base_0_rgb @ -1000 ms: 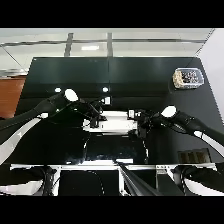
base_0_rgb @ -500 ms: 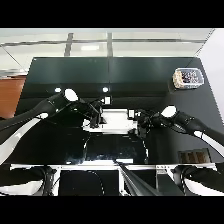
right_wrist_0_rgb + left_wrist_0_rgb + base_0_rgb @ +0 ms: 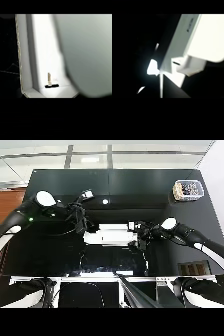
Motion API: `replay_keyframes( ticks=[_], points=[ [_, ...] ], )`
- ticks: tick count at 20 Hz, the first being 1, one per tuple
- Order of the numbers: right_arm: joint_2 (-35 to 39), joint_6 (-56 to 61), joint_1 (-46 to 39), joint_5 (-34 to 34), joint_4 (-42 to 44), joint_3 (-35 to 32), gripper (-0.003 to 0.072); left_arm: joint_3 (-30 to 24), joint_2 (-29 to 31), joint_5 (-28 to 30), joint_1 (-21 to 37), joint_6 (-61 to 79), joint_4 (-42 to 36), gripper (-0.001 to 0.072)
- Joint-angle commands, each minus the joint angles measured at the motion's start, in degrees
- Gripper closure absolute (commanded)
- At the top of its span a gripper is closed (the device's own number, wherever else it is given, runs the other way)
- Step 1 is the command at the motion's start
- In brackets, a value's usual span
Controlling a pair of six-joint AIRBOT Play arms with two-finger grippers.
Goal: Fold the box and place the chain.
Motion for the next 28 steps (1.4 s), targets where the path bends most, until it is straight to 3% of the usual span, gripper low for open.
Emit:
replay_keyframes(
  ticks=[1, 3, 4, 7, 10, 13, 17, 23, 28],
  points=[
    [0.0, 0.0, 0.0, 0.0, 0.0, 0.0, 0.0467, -0.3, 3.1, -14.7, 1.6, -11.5, -0.6, 0.0683],
    [0.0, 0.0, 0.0, 0.0, 0.1, 0.0, 0.0467, -1.6, 3.1, -14.7, -0.8, -19.2, -5.9, 0.0685],
    [0.0, 0.0, 0.0, 0.0, 0.1, 0.0, 0.0467, -2.2, 3.2, -11.8, -2.9, -19.9, -7.6, 0.0685],
    [0.0, 0.0, 0.0, 0.0, 0.1, 0.0, 0.0467, -3.9, 3.0, 4.2, -9.1, -19.9, -13.9, 0.0684],
    [0.0, 0.0, 0.0, 0.0, 0.1, 0.0, 0.0466, -3.9, 2.9, 17.9, -9.9, -19.9, -17.1, 0.0684],
    [0.0, 0.0, 0.0, 0.0, 0.1, 0.0, 0.0466, -3.9, 1.6, 24.8, -9.1, -19.9, -16.6, 0.0684],
    [0.0, 0.0, 0.0, 0.0, 0.1, 0.0, 0.0466, -3.9, -1.9, 25.5, -9.4, -23.6, -12.0, 0.0684],
    [0.0, 0.0, 0.0, 0.0, 0.1, 0.0, 0.0466, -3.9, -9.0, 23.2, -10.8, -26.8, -11.1, 0.0684],
    [0.0, 0.0, 0.0, 0.0, 0.1, 0.0, 0.0466, -3.9, -8.4, 22.9, -11.3, -26.8, -9.5, 0.0684]
  ],
)
